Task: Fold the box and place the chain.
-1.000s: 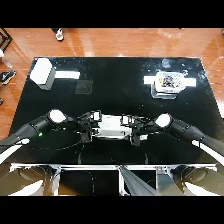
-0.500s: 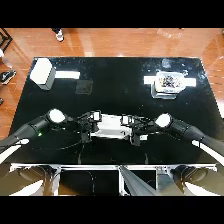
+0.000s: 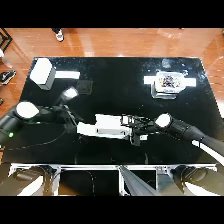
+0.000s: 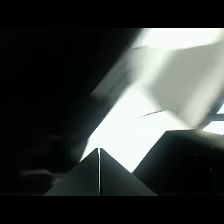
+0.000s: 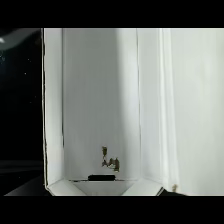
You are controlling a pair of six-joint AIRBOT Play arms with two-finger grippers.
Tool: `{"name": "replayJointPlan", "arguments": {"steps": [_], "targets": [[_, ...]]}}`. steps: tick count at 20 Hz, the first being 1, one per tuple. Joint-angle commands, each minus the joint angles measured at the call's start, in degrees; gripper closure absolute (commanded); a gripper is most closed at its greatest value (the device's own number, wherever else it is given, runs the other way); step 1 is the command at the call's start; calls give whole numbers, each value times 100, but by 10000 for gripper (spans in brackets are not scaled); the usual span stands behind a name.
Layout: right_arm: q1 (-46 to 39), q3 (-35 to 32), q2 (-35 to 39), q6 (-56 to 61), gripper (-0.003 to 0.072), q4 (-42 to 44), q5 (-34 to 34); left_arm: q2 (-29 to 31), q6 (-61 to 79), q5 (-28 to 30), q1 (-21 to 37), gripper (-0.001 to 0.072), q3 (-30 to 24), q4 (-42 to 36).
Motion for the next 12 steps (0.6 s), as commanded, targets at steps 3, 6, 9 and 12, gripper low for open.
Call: {"name": "replayJointPlan", "arguments": {"steps": [3,6,9,12], "targets": [[0,-2,-4,-2,349,-2,0,-420,-3053,-553,1709,683,-380,116],[0,-2,-4,0,349,-2,0,-1115,-2824,-605,1794,684,-634,-437],[0,-2,-4,0,349,-2,0,-1836,-2774,-597,1504,684,-649,-1001],[0,-2,-4,0,349,0,0,-2205,-2210,-544,1139,686,-649,-1615]]}}
